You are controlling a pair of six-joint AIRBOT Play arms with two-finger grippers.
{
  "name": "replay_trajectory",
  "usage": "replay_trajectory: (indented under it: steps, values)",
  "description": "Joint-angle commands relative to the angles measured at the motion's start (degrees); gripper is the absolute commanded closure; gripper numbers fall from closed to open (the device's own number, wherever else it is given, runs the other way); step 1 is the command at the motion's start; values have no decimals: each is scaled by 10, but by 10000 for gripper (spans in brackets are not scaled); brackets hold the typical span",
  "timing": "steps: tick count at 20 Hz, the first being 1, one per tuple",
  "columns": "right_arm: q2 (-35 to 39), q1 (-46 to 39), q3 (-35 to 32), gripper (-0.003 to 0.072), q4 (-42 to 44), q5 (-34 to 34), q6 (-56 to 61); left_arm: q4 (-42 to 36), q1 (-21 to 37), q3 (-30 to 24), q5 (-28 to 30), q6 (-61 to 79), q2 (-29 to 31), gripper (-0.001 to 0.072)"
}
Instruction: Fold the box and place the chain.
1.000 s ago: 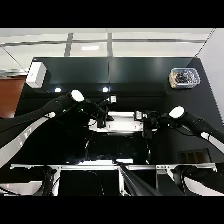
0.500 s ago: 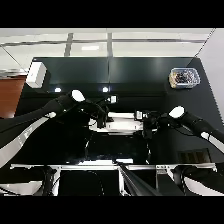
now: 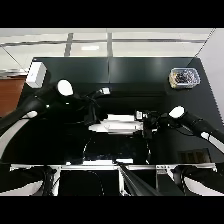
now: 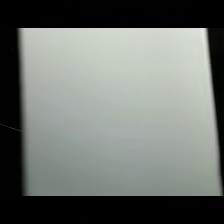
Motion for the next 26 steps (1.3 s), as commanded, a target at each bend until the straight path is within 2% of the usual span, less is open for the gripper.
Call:
replay_trajectory:
  steps: [1,2,4,6,9,10,12,15,16,17,18,21,24,26]
  values:
    - [0,0,1,385,-1,2,6,-12,33,-8,-181,-184,24,682]
    - [0,0,1,385,-1,2,10,-78,35,-30,-201,-178,25,683]
    - [0,0,1,385,-1,2,10,-202,20,-86,-150,-153,26,684]
    - [0,0,1,385,-1,12,10,-292,-5,-128,-52,-111,27,684]
    - [0,0,1,386,-1,15,10,-417,-37,-139,112,-13,27,684]
    - [0,0,1,386,-1,15,10,-443,-46,-139,176,0,27,683]
    - [0,0,1,387,-1,15,10,-446,-59,-135,292,20,27,683]
    - [0,0,1,388,-1,15,10,-415,-56,-132,393,21,24,683]
    - [0,0,1,402,-1,15,10,-387,-54,-132,402,18,20,683]
    - [0,0,1,622,-2,18,10,-356,-51,-132,398,9,11,683]
    - [0,0,1,664,-2,19,10,-328,-50,-132,388,-9,1,683]
    - [0,0,1,664,-2,19,10,-272,-50,-132,345,-67,-34,683]
    - [0,0,1,664,-2,19,10,-272,-48,-132,269,-67,-56,683]
    - [0,0,1,664,-2,19,10,-272,-42,-131,263,-67,-58,683]
